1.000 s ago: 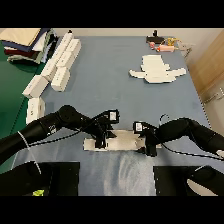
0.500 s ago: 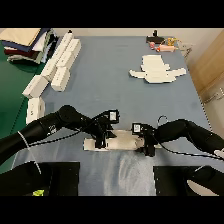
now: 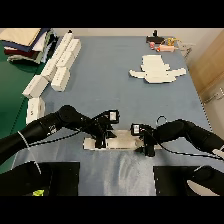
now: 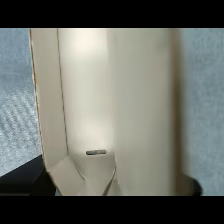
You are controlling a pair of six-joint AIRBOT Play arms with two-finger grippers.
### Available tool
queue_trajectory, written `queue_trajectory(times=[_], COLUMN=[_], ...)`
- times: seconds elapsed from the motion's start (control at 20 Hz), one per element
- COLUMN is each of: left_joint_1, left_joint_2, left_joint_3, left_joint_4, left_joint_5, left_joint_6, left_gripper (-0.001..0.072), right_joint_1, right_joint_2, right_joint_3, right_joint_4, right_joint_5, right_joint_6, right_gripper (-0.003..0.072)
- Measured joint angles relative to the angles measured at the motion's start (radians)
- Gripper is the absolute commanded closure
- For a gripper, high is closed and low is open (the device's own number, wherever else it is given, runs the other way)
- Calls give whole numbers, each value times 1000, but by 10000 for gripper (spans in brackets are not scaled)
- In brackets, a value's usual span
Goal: Fold the box.
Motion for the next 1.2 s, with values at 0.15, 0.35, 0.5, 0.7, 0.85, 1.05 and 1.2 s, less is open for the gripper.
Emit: queue_trajectory(times=[0.15,0.35,0.5,0.7,0.85,1.05,1.2], left_joint_1=[0,0,0,0,0,0,0], left_joint_2=[0,0,0,0,0,0,0], left_joint_3=[0,0,0,0,0,0,0], left_joint_4=[0,0,0,0,0,0,-1], left_joint_5=[0,0,0,0,0,2,3], left_joint_6=[0,0,0,0,0,0,1], left_gripper=[693,693,694,693,694,693,694], right_joint_1=[0,1,1,1,1,1,1], right_joint_2=[-1,-1,-1,-1,-1,-1,-1], right_joint_3=[0,0,0,-1,-1,-1,-1], right_joint_4=[-13,-26,-32,-34,-35,-36,-36], right_joint_5=[3,12,17,19,21,23,22], right_joint_6=[0,0,0,0,1,1,1], right_gripper=[109,110,190,190,190,189,188])
